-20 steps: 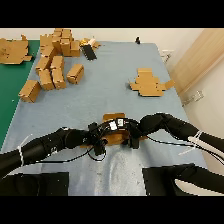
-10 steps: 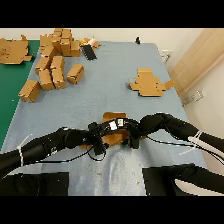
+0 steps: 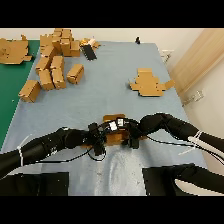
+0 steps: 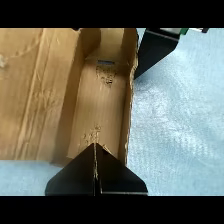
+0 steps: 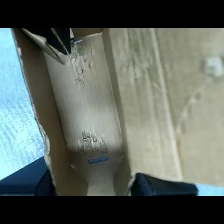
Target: Fold the box.
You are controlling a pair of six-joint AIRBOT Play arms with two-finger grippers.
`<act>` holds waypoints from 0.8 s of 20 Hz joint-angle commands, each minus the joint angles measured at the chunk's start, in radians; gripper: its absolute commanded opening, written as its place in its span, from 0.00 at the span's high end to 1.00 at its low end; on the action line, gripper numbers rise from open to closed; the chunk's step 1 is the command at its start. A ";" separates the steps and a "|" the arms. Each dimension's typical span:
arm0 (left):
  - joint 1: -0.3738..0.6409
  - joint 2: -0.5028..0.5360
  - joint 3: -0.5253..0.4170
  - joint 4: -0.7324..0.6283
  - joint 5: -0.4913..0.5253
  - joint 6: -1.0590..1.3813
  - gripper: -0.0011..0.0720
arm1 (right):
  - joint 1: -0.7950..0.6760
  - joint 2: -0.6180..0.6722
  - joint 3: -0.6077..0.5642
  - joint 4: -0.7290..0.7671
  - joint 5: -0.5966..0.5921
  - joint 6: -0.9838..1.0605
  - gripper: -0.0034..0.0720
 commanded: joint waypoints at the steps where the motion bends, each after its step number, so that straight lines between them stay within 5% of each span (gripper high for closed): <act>1: 0.034 0.034 0.000 0.029 -0.032 -0.126 0.97 | 0.001 -0.001 0.000 -0.001 0.000 -0.002 0.29; 10: 0.263 0.565 -0.008 0.719 -0.494 -1.297 0.97 | 0.001 -0.001 0.000 -0.001 0.000 -0.002 0.29; 13: 0.345 0.610 -0.073 0.658 -0.717 -1.603 0.97 | 0.001 -0.001 0.000 -0.001 0.000 -0.002 0.29; 16: 0.370 0.587 -0.196 0.405 -0.647 -1.662 0.97 | 0.001 -0.001 0.000 -0.001 0.000 -0.002 0.29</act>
